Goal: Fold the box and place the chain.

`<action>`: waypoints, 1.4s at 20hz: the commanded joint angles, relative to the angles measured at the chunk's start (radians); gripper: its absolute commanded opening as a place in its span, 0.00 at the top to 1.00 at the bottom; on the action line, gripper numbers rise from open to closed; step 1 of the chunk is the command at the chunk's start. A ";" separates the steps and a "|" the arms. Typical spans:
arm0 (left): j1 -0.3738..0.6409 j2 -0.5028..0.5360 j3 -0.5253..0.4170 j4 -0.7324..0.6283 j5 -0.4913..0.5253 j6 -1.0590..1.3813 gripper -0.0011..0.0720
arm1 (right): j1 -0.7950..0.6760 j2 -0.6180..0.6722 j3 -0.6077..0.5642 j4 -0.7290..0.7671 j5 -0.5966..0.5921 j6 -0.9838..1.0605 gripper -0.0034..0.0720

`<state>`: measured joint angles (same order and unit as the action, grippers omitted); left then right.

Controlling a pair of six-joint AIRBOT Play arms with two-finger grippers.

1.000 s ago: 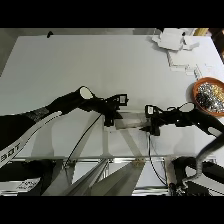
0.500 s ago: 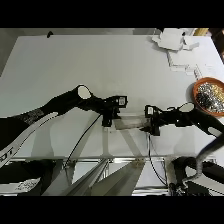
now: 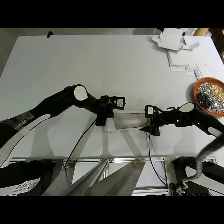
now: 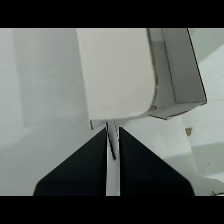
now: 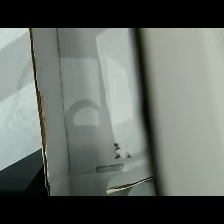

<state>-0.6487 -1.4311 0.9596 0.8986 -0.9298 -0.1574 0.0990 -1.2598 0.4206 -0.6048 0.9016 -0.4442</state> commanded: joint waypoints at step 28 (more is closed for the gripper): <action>-0.214 0.116 0.063 0.150 0.137 -0.698 0.98 | 0.000 0.001 0.000 -0.001 0.000 -0.002 0.42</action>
